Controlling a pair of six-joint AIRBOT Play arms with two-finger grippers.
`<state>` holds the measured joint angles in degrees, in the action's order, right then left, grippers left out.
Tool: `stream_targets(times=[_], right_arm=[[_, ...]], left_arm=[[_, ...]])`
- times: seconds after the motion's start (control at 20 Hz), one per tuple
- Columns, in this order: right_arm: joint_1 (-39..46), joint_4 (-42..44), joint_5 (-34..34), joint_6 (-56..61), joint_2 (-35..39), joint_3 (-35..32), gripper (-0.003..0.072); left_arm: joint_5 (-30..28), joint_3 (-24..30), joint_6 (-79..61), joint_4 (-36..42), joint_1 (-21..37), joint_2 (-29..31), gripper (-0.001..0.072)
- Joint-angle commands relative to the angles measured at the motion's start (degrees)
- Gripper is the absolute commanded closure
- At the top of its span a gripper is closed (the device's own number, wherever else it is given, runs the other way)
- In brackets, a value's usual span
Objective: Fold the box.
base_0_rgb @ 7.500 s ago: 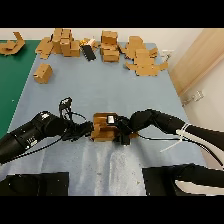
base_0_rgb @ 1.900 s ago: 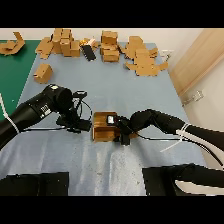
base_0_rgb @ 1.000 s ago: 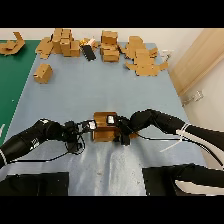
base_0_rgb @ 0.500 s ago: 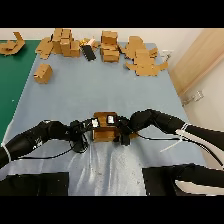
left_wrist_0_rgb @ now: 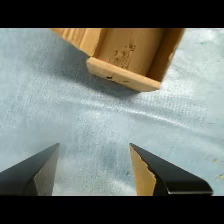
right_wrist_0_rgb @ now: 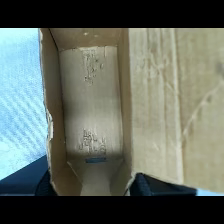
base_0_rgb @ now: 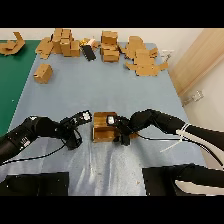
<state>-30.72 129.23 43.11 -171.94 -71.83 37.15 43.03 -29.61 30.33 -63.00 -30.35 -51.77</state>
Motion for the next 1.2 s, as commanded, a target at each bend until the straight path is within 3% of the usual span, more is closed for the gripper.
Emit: stream_targets(times=[0.0,0.1,0.15,0.35,0.6,1.15], right_arm=[[0.02,0.00,0.04,0.00,0.00,0.02,0.0175],[0.02,0.00,0.02,0.00,0.00,0.02,0.0175],[0.02,-0.02,0.02,0.00,0.00,0.02,0.0175],[0.02,0.00,0.02,0.00,0.00,0.02,0.0175],[0.02,0.00,0.02,0.00,0.00,0.02,0.0176],[0.02,-0.02,0.04,0.00,0.00,0.02,0.0175]], left_arm=[[-0.20,2.97,-16.79,15.17,1.05,1.75,0.0016],[-1.49,5.25,-31.85,26.75,2.82,0.55,0.0016],[-1.86,5.16,-36.44,28.22,3.76,-0.61,0.0015],[-3.89,4.66,-39.78,28.35,5.44,-5.09,0.0015],[-1.03,4.61,-39.80,30.05,5.33,-5.57,0.0014],[-4.04,0.15,-45.57,34.71,4.96,-13.88,0.0014]])
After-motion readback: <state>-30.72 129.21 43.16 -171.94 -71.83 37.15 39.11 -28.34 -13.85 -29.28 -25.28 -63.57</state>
